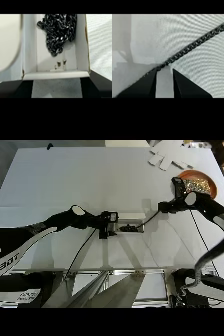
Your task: Fold the box and place the chain.
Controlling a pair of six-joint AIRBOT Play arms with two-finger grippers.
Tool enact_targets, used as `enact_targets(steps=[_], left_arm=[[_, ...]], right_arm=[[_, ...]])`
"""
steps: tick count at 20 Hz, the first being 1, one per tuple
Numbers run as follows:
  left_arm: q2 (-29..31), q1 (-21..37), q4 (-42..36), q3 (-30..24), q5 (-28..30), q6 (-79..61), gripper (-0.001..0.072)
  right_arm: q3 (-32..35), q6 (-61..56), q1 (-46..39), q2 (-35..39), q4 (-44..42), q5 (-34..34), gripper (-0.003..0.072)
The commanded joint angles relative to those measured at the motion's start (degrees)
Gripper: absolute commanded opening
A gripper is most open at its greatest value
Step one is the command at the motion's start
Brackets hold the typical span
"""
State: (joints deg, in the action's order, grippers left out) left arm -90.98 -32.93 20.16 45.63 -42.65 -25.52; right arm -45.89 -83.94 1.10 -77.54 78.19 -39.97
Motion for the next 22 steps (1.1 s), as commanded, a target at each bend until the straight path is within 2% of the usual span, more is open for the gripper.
enact_targets(steps=[1,7,8,10,11,15,18,22], left_arm=[[0.0,0.0,0.0,0.0,0.0,0.0,0.0274],[0.0,0.0,0.0,0.0,0.0,0.0,0.0274],[0.0,0.0,0.0,0.0,0.0,0.0,0.0274],[0.0,0.0,0.0,0.0,0.0,0.0,0.0274],[0.0,0.0,0.0,0.0,0.0,0.0,0.0274],[0.0,0.0,0.0,0.0,0.0,0.0,0.0274],[0.0,0.0,0.0,0.0,0.0,0.0,0.0274],[0.0,0.0,0.0,0.0,0.0,0.0,0.0274]], right_arm=[[-0.1,-0.1,0.0,-1.6,0.1,1.0,0.0227],[-0.1,-0.1,0.0,-1.6,0.0,3.3,0.0223],[-0.1,0.0,0.0,-1.6,0.0,3.3,0.0165],[-0.1,0.0,0.0,-1.6,0.0,3.2,0.0134],[-0.1,0.0,0.0,-1.6,0.0,3.1,0.0024],[-0.1,0.4,0.0,-1.0,0.0,2.4,0.0014],[-0.1,0.4,0.0,4.7,0.0,2.1,0.0014],[-0.2,0.4,0.0,19.4,0.0,-4.0,0.0014]])
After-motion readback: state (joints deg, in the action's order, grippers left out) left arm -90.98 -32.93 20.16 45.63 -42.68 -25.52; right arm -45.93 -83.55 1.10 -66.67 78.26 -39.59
